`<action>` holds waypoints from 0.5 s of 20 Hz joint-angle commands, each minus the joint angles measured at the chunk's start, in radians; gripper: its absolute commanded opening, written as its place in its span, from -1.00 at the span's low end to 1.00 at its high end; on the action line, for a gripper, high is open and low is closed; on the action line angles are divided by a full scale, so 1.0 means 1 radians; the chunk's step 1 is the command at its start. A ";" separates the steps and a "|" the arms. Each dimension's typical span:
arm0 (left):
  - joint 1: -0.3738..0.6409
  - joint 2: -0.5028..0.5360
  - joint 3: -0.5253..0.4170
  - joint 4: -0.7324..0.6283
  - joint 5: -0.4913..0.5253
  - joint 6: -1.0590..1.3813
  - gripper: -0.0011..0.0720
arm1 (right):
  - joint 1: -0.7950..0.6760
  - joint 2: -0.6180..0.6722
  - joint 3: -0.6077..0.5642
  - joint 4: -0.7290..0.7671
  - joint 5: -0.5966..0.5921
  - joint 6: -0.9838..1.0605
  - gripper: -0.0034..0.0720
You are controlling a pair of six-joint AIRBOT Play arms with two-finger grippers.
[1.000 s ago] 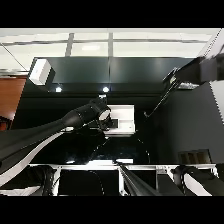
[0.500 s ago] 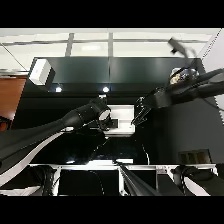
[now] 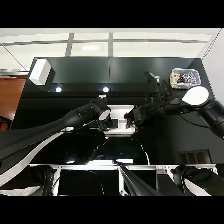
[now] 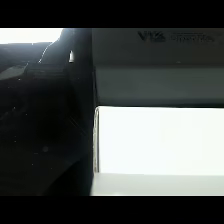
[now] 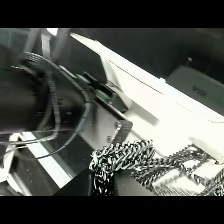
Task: Fold the box and place the chain.
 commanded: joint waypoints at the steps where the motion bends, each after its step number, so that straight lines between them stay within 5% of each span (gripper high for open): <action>1: 0.000 0.000 0.000 0.000 0.000 0.000 -0.89 | 0.016 -0.022 -0.034 0.003 -0.062 0.000 -0.86; 2: 0.000 0.000 0.000 0.000 0.000 0.000 -0.89 | 0.002 -0.021 -0.033 0.003 -0.060 0.000 -0.76; 3: 0.000 0.000 0.000 0.000 0.000 0.000 -0.89 | -0.024 -0.021 -0.033 0.001 -0.041 0.000 -0.25; 4: 0.000 0.000 0.000 0.000 0.000 0.000 -0.89 | -0.060 -0.020 -0.030 -0.003 -0.007 -0.005 -0.06; 10: 0.000 0.000 0.000 0.000 0.000 0.000 -0.89 | -0.376 0.100 -0.020 -0.084 0.227 -0.130 -0.06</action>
